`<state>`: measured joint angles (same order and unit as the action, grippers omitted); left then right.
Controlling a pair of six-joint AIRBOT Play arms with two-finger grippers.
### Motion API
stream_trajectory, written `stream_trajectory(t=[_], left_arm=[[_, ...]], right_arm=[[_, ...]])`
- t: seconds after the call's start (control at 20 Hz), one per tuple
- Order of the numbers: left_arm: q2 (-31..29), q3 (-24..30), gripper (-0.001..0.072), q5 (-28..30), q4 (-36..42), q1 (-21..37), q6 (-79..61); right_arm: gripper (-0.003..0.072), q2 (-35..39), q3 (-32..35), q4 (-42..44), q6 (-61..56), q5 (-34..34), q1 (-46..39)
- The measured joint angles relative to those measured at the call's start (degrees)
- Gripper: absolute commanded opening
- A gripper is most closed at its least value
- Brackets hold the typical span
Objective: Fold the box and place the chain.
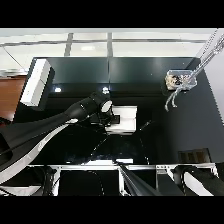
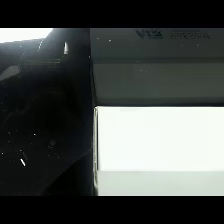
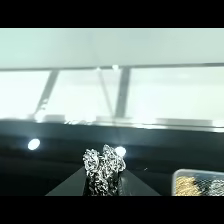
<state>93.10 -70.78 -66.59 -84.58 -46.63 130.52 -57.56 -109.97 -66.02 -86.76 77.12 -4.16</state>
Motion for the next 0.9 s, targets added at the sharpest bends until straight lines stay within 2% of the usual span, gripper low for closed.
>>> stream_trajectory(t=[0.25, 0.4, 0.9], left_arm=[[0.0, 0.0, 0.0025, -0.02, 0.02, 0.0, 0.0], [0.0, 0.0, 0.0025, -0.04, 0.0, 0.0, 0.0], [0.0, 0.0, 0.0025, -0.07, 0.02, 0.0, 0.0]], right_arm=[[0.0009, 1.6, 0.11, 6.29, 0.0, 9.27, 7.32], [0.0009, 1.77, 0.11, 10.05, -0.48, 12.07, 11.67], [0.001, -3.15, 0.13, 13.2, -1.79, 8.46, 22.82]])
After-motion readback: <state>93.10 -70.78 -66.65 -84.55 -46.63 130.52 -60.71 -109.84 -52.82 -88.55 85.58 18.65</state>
